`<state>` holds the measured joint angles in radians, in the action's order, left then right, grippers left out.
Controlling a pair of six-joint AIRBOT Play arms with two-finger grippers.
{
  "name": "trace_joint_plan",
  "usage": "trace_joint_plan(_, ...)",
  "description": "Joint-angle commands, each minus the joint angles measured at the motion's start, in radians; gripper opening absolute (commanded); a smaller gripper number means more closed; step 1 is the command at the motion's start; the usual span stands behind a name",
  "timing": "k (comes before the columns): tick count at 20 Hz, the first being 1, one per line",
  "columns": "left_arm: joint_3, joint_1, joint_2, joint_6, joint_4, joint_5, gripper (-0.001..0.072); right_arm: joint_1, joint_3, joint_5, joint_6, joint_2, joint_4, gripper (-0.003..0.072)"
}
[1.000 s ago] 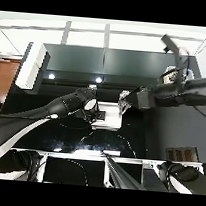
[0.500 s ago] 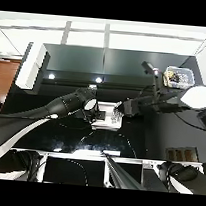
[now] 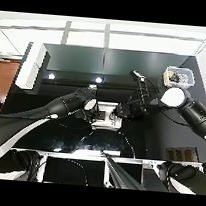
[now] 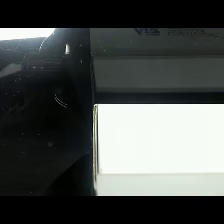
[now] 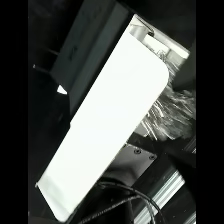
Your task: Fold the box and place the chain.
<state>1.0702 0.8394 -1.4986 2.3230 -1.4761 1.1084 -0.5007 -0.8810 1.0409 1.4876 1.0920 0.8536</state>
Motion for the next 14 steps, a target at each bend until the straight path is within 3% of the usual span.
trace_joint_plan(1,0.001,0.0,-0.001,0.0,0.001,-0.001,0.0027,0.007,-0.006,0.067,0.001,0.005,0.057,0.0455)
trace_joint_plan(6,0.001,0.0,-0.001,0.0,0.0,-0.005,0.0027,0.179,-0.014,0.212,0.0,-0.132,0.227,0.0455)
trace_joint_plan(12,0.006,0.0,-0.001,0.002,0.023,-0.014,0.0028,0.32,-0.014,0.242,0.0,-0.304,0.286,0.0455)
trace_joint_plan(13,0.012,0.0,0.0,0.009,0.023,-0.003,0.0112,0.32,-0.014,0.243,0.0,-0.309,0.286,0.0455)
trace_joint_plan(14,0.025,-0.001,0.0,0.008,0.034,0.021,0.0385,0.32,-0.014,0.242,0.0,-0.309,0.286,0.0455)
